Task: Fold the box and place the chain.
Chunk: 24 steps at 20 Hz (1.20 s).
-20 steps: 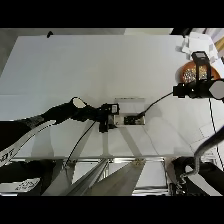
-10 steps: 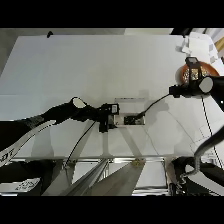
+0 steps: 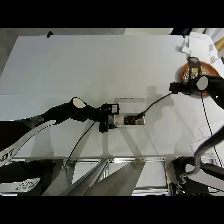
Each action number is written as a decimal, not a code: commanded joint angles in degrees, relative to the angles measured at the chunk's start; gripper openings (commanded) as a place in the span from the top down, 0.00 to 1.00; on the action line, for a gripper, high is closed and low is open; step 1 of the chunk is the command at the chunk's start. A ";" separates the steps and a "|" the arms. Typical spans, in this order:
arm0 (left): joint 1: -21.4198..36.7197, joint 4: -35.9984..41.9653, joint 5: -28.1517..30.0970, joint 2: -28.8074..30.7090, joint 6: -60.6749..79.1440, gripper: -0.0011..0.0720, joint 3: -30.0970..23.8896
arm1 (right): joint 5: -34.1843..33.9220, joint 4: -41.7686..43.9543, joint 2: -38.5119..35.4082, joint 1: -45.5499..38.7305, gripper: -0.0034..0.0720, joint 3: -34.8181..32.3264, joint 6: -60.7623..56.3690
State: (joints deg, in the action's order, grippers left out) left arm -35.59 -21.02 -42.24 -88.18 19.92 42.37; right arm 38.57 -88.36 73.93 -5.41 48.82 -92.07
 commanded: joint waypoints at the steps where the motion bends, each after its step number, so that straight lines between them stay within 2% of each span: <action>1: 0.02 -0.02 0.00 0.04 0.02 0.61 0.00 | -1.49 -0.26 0.50 -5.38 0.43 0.20 -3.13; 6: 0.02 0.00 0.00 0.04 0.02 0.61 0.00 | -5.05 1.36 0.72 -8.35 0.43 0.17 -3.67; 9: 0.02 0.00 0.00 0.04 0.02 0.61 0.00 | -6.82 4.87 3.39 -8.35 0.43 0.17 -3.69; 15: 0.02 -0.02 0.00 0.04 0.02 0.61 0.00 | -10.45 5.03 7.69 -8.35 0.43 0.17 -6.91; 19: 0.02 0.00 0.00 0.04 0.02 0.61 0.00 | -12.98 5.03 7.87 -8.35 0.52 0.15 -6.95; 21: 0.02 -0.02 0.02 0.04 0.02 0.61 0.00 | -13.79 5.07 7.87 -8.33 0.59 0.15 -7.15; 24: 0.02 -0.02 0.00 0.04 0.02 0.61 0.00 | -14.47 5.09 7.89 -8.35 0.64 0.15 -7.17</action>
State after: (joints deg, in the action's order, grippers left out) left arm -35.59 -21.02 -42.24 -88.18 19.94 42.37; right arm 25.28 -83.35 81.71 -13.72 48.97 -99.02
